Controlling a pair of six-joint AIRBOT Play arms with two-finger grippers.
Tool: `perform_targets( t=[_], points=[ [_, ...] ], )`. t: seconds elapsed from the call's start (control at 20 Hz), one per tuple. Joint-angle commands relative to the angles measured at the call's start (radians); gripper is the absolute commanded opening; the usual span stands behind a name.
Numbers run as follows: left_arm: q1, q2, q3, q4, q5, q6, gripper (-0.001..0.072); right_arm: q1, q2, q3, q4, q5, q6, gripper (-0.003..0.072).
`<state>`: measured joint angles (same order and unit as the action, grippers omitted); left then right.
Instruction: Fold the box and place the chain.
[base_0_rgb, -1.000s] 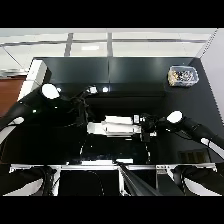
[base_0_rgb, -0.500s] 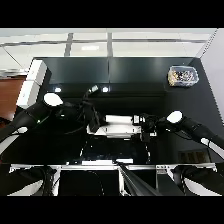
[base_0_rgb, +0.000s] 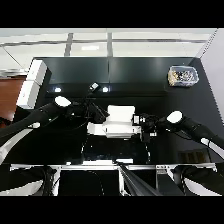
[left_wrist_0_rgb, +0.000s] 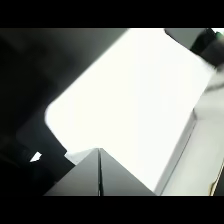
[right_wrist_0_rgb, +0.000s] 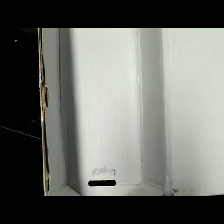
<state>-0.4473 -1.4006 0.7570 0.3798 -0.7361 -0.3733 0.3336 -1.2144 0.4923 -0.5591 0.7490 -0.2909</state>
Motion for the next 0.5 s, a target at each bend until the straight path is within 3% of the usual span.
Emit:
perform_targets(
  t=[0.0, 0.15, 0.3, 0.45],
  points=[
    [0.001, -0.032, -0.001, 0.01, -0.037, -0.02, 0.0028, 0.001, 0.0, 0.001, 0.001, -0.002, 0.002, 0.0202],
    [0.018, -0.003, 0.005, 0.038, -0.056, -0.034, 0.0025, 0.001, 0.0, 0.001, 0.001, -0.002, 0.002, 0.0201],
    [0.07, 0.141, 0.006, 0.11, -0.031, -0.075, 0.0024, 0.001, 0.0, 0.001, 0.002, -0.002, 0.002, 0.0202],
    [0.136, 0.289, -0.035, 0.135, -0.087, -0.079, 0.0028, 0.001, 0.0, 0.001, 0.002, -0.002, 0.002, 0.0201]
  ],
)
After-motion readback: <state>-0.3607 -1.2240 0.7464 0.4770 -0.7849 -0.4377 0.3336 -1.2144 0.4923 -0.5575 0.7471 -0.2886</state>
